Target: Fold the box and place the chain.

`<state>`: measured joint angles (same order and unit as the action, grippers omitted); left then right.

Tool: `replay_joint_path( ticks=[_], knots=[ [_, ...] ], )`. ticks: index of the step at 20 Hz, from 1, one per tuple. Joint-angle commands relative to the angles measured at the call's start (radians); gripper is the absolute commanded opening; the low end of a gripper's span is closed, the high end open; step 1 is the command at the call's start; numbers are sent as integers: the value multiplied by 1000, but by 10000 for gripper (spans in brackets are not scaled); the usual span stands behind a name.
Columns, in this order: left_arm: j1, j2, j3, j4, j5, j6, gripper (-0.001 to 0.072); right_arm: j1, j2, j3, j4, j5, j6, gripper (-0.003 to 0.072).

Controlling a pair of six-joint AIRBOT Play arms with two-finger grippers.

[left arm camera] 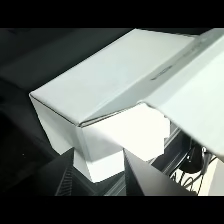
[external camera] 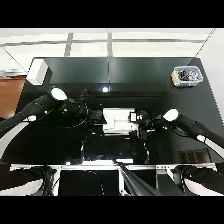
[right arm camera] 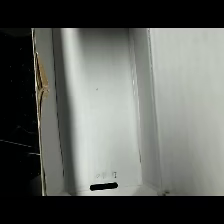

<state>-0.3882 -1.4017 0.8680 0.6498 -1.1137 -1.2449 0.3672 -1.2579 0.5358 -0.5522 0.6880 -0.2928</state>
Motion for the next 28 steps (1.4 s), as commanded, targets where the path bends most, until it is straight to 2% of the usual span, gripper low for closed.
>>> replay_joint_path(
  ticks=[1,6,9,13,22,23,26,28],
  knots=[
    [-35,0,30,93,8,-129,361,1,0,0,0,0,0,395],
    [-89,0,30,110,78,-181,339,1,0,0,0,0,0,395],
    [-122,0,30,169,124,-264,329,1,0,0,0,0,0,395],
    [-153,0,30,284,136,-408,329,1,0,0,0,0,0,395],
    [-176,0,33,341,160,-503,329,1,0,0,0,0,0,395],
    [-195,0,44,389,165,-544,329,1,0,0,0,0,0,395],
    [-285,-5,114,644,158,-750,329,1,0,0,0,-1,0,395],
    [-358,-14,168,834,112,-925,329,1,0,0,0,-1,0,395]
  ],
)
